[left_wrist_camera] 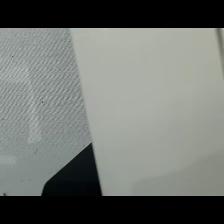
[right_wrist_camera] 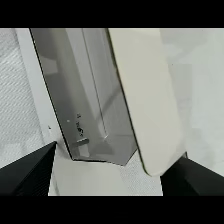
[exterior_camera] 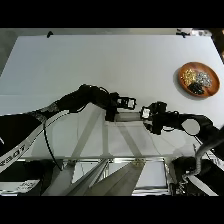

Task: Fold the box and place the chain.

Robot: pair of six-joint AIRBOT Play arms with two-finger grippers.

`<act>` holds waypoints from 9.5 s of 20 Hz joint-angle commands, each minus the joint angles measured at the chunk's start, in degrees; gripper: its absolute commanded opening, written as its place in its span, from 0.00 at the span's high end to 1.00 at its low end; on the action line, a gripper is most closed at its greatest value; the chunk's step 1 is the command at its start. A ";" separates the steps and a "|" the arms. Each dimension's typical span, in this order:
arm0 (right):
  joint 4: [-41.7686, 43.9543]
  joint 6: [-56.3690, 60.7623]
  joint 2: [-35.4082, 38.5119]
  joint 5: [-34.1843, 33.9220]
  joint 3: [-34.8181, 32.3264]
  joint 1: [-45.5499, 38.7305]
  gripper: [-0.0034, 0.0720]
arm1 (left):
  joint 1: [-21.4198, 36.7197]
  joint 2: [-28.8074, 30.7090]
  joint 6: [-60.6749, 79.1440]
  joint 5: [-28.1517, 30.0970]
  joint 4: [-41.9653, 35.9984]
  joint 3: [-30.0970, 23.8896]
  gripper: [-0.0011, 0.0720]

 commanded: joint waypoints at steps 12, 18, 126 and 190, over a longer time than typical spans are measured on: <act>7.98 -17.27 -3.54 3.58 0.02 -5.44 0.03 | -0.04 0.04 0.02 0.02 0.00 0.07 0.96; 10.25 -20.00 -6.25 2.78 0.02 -5.46 0.03 | -0.04 0.04 0.02 0.02 0.00 0.07 0.96; 37.24 -47.34 -27.47 15.19 4.57 -20.20 0.03 | -0.04 0.04 0.02 0.02 0.00 0.07 0.96; 33.68 -49.59 -31.58 15.63 4.57 -18.95 0.42 | -0.04 0.04 0.02 0.02 0.00 0.07 0.96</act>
